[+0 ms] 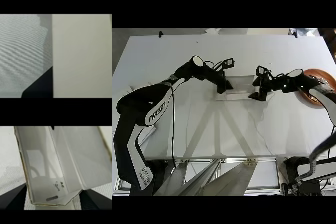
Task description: Fold the box and place the chain.
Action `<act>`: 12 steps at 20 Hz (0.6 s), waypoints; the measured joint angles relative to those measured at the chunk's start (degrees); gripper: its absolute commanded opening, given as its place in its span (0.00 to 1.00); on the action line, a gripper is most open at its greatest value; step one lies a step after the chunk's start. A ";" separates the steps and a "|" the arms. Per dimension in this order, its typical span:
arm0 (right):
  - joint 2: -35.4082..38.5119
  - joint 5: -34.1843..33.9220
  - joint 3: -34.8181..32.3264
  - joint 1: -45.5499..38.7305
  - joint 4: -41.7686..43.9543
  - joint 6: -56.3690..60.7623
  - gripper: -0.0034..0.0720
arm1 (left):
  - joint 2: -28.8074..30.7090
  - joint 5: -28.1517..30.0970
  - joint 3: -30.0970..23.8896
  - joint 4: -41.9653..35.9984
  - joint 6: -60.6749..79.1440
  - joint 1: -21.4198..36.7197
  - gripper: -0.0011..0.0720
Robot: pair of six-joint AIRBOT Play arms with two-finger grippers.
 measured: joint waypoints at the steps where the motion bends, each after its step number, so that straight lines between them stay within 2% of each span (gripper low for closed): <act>1: -0.44 0.61 0.52 -0.02 0.07 -0.11 0.96 | 0.00 0.00 0.00 0.00 0.00 0.00 0.03; 12: -3.26 3.58 1.86 0.00 -1.38 1.01 0.96 | 0.00 -0.09 0.00 0.00 0.02 -0.02 0.03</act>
